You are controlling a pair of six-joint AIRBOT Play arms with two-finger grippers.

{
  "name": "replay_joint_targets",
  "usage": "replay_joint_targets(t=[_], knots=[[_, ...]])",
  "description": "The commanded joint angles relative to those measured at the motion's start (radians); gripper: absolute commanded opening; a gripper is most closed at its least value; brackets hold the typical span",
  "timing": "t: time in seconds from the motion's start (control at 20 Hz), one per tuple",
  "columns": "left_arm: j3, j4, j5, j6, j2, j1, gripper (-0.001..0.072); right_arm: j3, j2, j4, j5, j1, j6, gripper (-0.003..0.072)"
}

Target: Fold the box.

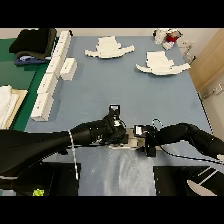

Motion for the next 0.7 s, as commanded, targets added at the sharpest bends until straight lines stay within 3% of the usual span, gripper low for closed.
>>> replay_joint_targets(t=[0.0, 0.25, 0.3, 0.35, 0.45, 0.5, 0.65], knots=[[0.02, 0.005, -0.032, 0.01, 0.0, 0.001, 0.0565, 0.0, 0.0, 0.001, 0.001, 0.001, 0.001, 0.0515], [0.024, 0.005, -0.038, 0.023, -0.004, 0.001, 0.0563, 0.0, 0.0, 0.001, 0.0, 0.001, 0.001, 0.0516], [0.024, 0.005, -0.04, 0.021, -0.008, 0.001, 0.049, 0.0, 0.0, 0.001, 0.0, 0.001, 0.001, 0.0515], [0.024, 0.005, -0.039, 0.022, -0.011, 0.001, 0.0301, 0.0, 0.0, 0.001, 0.0, 0.001, 0.001, 0.0516], [0.024, 0.005, -0.039, 0.023, -0.018, 0.001, 0.0093, 0.0, 0.0, 0.001, 0.0, 0.001, 0.001, 0.0515], [0.024, 0.004, -0.04, 0.023, -0.021, 0.001, 0.0034, 0.0, 0.0, 0.001, 0.0, 0.001, 0.001, 0.0515], [0.024, 0.005, -0.057, 0.027, -0.021, 0.001, 0.0058, 0.0, 0.0, 0.001, 0.0, 0.001, 0.001, 0.0515]])
